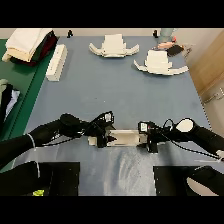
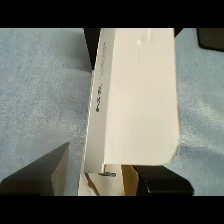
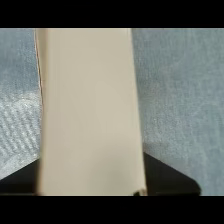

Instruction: Fold the box.

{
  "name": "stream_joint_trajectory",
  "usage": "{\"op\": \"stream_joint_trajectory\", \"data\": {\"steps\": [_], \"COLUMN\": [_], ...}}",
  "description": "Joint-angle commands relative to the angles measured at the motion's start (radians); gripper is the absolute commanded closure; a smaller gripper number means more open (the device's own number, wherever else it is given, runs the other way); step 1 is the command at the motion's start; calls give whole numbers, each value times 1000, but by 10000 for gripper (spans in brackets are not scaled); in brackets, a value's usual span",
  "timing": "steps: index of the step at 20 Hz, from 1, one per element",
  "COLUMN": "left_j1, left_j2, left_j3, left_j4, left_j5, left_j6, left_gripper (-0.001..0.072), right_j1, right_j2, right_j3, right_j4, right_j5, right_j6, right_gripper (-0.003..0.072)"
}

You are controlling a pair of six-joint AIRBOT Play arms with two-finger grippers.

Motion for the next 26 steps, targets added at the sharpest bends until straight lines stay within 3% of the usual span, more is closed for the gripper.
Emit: {"op": "stream_joint_trajectory", "data": {"steps": [1, 3, 6, 7, 8, 9, 12, 16, 18, 22, 26], "left_j1": [18, 46, 99, 112, 122, 124, 93, -35, -47, -35, 45], "left_j2": [97, 203, 377, 424, 466, 491, 471, 304, 184, 11, -101], "left_j3": [1, 2, 2, 2, 2, 5, 10, 74, 151, 295, 325], "left_j4": [165, 335, 618, 691, 748, 767, 612, 359, 254, 233, 235], "left_j5": [0, -36, -148, -190, -249, -314, -382, -214, -188, -181, -182], "left_j6": [-278, -534, -932, -1059, -1152, -1196, -1377, -1447, -1457, -1475, -1580], "left_gripper": [57, 33, 64, 192, 614, 694, 694, 694, 693, 693, 693], "right_j1": [0, 0, 0, 0, 0, 0, 0, 0, 0, 0, 0], "right_j2": [0, 0, 0, 0, 0, 0, 0, 0, 0, 0, 0], "right_j3": [0, 0, 0, 0, 0, 0, 0, 0, 0, 0, 0], "right_j4": [-1, -1, -1, -1, -1, -1, -1, -1, -1, -1, -1], "right_j5": [3, 3, 3, 3, 3, 3, 3, 3, 3, 3, 3], "right_j6": [-1, -1, -1, -1, -1, -2, -1, -1, -1, -1, -2], "right_gripper": [179, 179, 180, 179, 179, 179, 180, 179, 179, 180, 180]}}
